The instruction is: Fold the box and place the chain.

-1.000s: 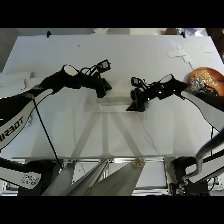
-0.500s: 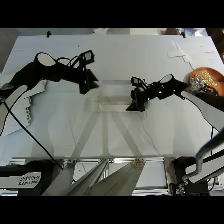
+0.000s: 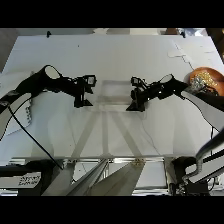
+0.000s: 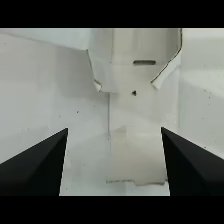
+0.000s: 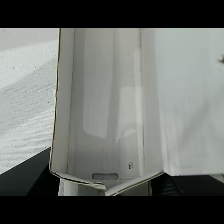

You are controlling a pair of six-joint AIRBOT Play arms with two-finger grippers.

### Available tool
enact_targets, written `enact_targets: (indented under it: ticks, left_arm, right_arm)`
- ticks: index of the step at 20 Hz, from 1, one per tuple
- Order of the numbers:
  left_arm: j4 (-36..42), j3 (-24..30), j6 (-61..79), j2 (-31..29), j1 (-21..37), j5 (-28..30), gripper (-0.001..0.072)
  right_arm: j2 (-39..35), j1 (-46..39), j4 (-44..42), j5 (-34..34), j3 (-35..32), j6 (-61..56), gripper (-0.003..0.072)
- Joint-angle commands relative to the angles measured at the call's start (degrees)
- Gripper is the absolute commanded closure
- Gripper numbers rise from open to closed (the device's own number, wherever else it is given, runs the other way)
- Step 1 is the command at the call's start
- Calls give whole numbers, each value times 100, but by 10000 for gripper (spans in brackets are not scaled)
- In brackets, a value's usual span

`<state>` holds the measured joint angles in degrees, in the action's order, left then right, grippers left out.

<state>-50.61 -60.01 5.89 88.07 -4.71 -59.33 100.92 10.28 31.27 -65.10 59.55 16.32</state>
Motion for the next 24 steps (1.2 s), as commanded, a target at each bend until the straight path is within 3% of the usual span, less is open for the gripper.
enact_targets:
  ticks: [1, 9, 11, 18, 24]
  left_arm:
    - [402, 85, 184, 138, -184, 144, 58]
    - [343, 85, 186, 293, -396, 42, 82]
    - [343, 85, 188, 293, -398, 39, 198]
    - [367, 85, 942, 293, -505, 155, 252]
    - [385, 85, 957, 293, -647, 531, 403]
  right_arm:
    - [-2, 0, 0, -2, 7, 0, 273]
    - [-2, 0, 0, -2, 7, 0, 273]
    - [-2, 0, 0, -2, 7, 0, 273]
    - [-2, 0, 0, -2, 7, 0, 273]
    - [-2, 0, 0, -2, 7, 0, 273]
